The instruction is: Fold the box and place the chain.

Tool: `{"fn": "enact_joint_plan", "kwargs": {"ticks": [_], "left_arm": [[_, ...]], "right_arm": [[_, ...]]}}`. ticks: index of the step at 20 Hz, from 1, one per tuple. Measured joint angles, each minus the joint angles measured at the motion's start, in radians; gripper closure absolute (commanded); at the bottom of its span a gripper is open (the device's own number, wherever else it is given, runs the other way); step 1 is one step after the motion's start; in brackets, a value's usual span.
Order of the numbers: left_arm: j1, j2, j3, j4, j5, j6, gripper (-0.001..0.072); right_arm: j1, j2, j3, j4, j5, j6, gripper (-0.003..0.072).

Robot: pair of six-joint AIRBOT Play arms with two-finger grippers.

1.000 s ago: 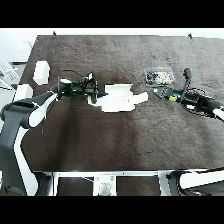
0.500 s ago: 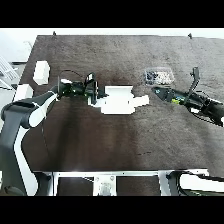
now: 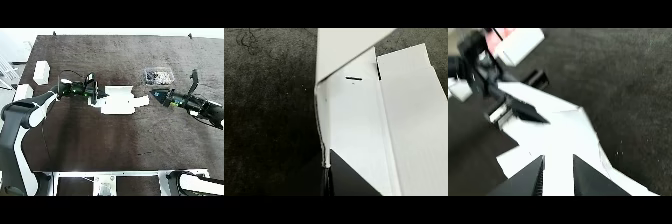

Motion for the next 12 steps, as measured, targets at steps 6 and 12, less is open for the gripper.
{"fn": "enact_joint_plan", "kwargs": {"ticks": [6, 12], "left_arm": [[0.000, 0.000, 0.000, -0.002, -0.001, -0.002, 0.0689], [-0.001, 0.000, -0.001, 0.000, 0.021, -0.003, 0.0689]], "right_arm": [[0.113, 0.048, -0.069, -0.084, -0.238, -0.153, 0.0166], [0.219, 0.056, -0.080, -0.153, -0.399, -0.241, 0.0105]]}}
